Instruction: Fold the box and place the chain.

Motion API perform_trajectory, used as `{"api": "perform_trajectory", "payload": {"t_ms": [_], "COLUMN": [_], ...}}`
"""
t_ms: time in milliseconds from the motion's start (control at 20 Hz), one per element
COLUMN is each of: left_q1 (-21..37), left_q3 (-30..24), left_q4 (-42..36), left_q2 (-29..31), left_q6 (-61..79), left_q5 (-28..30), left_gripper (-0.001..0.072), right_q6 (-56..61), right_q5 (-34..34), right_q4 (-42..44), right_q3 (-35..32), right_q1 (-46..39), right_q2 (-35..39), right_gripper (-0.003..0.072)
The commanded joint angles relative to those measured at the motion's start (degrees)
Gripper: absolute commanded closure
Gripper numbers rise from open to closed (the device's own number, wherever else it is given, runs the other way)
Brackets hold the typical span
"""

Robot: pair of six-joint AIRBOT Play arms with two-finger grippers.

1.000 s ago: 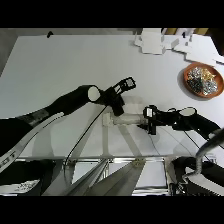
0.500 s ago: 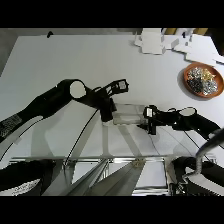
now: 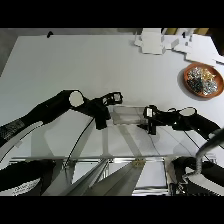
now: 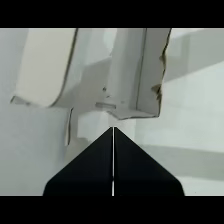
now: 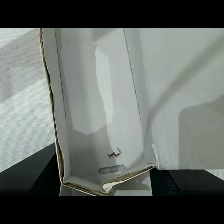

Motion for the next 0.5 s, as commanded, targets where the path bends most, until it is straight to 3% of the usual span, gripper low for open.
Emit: {"api": "perform_trajectory", "payload": {"t_ms": [0, 100, 300, 450], "left_q1": [2.21, 3.52, 4.15, 4.15], "left_q3": [-0.66, -0.66, -0.66, -0.66], "left_q4": [2.67, 3.72, 1.90, 1.77], "left_q2": [0.04, 0.02, -0.04, -0.55], "left_q6": [0.42, 3.15, 21.05, 27.85], "left_q5": [-1.14, -1.20, -0.13, 1.57], "left_gripper": [0.0703, 0.0670, 0.0398, 0.0296], "right_q6": [0.02, 0.02, 0.02, 0.02], "right_q5": [0.00, 0.00, 0.00, 0.00], "right_q4": [0.00, 0.02, 0.00, 0.02], "right_q3": [0.02, 0.02, 0.02, 0.02], "right_q1": [0.02, 0.00, 0.00, 0.02], "right_q2": [0.04, 0.04, 0.04, 0.04], "right_gripper": [0.0274, 0.0274, 0.0274, 0.0274]}}
